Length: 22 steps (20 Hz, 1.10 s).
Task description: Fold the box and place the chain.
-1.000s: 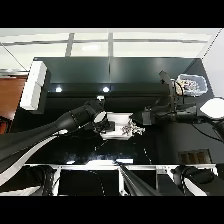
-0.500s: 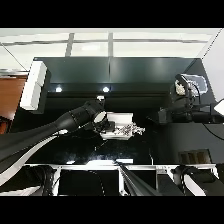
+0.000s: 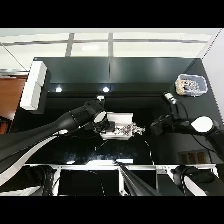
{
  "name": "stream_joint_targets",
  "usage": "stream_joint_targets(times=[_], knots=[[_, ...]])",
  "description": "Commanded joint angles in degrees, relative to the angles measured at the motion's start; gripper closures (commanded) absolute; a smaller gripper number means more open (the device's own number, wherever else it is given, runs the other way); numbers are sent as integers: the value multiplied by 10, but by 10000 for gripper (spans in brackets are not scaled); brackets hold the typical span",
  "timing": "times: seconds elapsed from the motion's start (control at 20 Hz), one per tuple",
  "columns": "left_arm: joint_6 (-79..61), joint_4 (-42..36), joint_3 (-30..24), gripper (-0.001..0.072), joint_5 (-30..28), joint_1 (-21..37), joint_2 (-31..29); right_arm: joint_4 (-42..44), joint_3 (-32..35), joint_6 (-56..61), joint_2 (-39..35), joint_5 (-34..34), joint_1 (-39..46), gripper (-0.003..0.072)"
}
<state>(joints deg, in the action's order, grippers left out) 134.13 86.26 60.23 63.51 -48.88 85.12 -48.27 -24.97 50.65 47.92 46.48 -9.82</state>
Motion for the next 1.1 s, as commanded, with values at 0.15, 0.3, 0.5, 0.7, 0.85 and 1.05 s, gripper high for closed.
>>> stream_joint_targets(times=[0.15,0.3,0.5,0.7,0.85,1.05], knots=[[0,0,0,674,-1,0,0,-84,15,-146,9,-100,-65,-26],[0,0,0,674,0,0,0,17,15,-330,44,-101,-78,27],[0,0,0,674,0,0,0,142,15,-469,88,-49,-78,22],[0,0,0,674,0,0,0,79,15,-470,95,-52,-78,22],[0,0,0,674,-1,0,0,71,16,-470,114,-82,-78,23],[0,0,0,674,0,0,0,73,16,-470,127,-117,-78,23]])
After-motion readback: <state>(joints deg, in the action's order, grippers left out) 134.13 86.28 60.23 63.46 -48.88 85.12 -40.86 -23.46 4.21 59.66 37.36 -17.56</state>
